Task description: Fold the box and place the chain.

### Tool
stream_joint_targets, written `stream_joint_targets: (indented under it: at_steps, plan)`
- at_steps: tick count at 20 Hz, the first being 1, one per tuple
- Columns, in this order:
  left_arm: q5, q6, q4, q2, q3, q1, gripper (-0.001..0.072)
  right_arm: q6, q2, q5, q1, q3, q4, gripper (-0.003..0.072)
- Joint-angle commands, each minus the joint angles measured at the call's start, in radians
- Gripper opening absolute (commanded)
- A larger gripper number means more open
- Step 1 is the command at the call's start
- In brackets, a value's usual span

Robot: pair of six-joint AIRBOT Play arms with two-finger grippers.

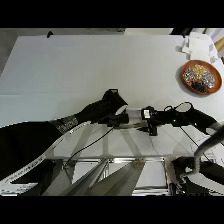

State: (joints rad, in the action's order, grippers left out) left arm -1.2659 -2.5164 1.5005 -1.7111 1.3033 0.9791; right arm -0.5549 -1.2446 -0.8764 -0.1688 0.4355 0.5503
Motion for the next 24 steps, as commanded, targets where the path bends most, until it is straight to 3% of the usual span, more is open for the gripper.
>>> stream_joint_targets:
  at_steps: [1,2,4,5,16,24]
  plan:
    - [-0.010,0.003,-0.002,-0.002,-0.001,0.000,0.0014,0.000,0.000,0.001,0.000,0.001,-0.001,0.0459]
    - [-0.012,0.007,-0.003,0.001,-0.001,-0.002,0.0039,0.000,0.000,0.001,0.000,0.001,-0.001,0.0459]
    - [-0.012,0.047,-0.009,0.019,-0.001,-0.015,0.0159,0.000,0.000,0.001,0.000,0.001,-0.001,0.0459]
    - [-0.014,0.072,-0.008,0.033,-0.001,-0.022,0.0172,0.000,0.000,0.000,0.000,0.001,-0.001,0.0459]
    - [-0.009,0.104,-0.007,0.144,-0.001,-0.045,0.0173,0.000,0.000,0.000,0.000,0.001,-0.001,0.0459]
    - [-0.011,0.470,0.000,0.290,-0.001,-0.051,0.0173,0.000,0.000,0.001,0.000,0.001,-0.001,0.0459]
